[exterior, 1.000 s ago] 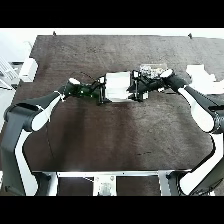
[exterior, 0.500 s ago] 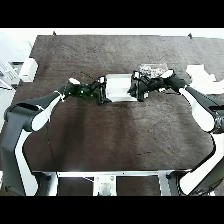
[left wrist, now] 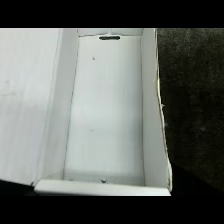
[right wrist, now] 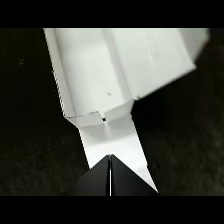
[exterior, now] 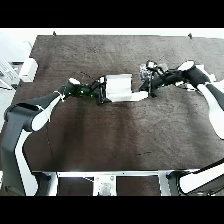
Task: Fold the box and place the chain.
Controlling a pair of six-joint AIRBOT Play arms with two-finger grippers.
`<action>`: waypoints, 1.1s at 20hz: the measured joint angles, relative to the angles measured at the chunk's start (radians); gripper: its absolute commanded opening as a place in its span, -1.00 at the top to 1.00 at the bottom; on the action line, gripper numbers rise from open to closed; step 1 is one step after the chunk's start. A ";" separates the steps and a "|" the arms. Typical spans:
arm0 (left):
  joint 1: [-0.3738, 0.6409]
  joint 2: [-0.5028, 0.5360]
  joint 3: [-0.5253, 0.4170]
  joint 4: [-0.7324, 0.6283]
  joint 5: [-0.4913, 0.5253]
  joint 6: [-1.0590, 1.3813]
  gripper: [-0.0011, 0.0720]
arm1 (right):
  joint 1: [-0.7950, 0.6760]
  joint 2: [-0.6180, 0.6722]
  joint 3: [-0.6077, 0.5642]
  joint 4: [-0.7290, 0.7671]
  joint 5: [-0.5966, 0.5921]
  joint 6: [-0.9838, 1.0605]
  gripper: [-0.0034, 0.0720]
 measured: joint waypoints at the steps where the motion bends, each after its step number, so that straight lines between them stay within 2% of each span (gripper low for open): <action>1: 0.000 0.000 0.000 0.000 0.000 0.000 -0.31 | -0.021 0.022 0.000 0.001 0.006 0.048 0.88; 6: 0.000 0.000 0.000 0.000 0.000 0.000 -0.31 | -0.140 0.046 0.000 0.008 0.013 0.374 0.88; 11: 0.000 0.000 0.000 0.000 -0.001 0.000 -0.31 | -0.192 -0.052 0.000 0.009 -0.006 0.601 0.88; 16: 0.000 0.000 0.000 0.000 -0.001 0.000 -0.30 | -0.174 -0.165 0.000 0.011 -0.014 0.726 0.88; 22: 0.000 0.000 0.000 0.000 -0.001 0.000 -0.31 | -0.068 -0.204 0.000 0.046 -0.029 0.779 0.88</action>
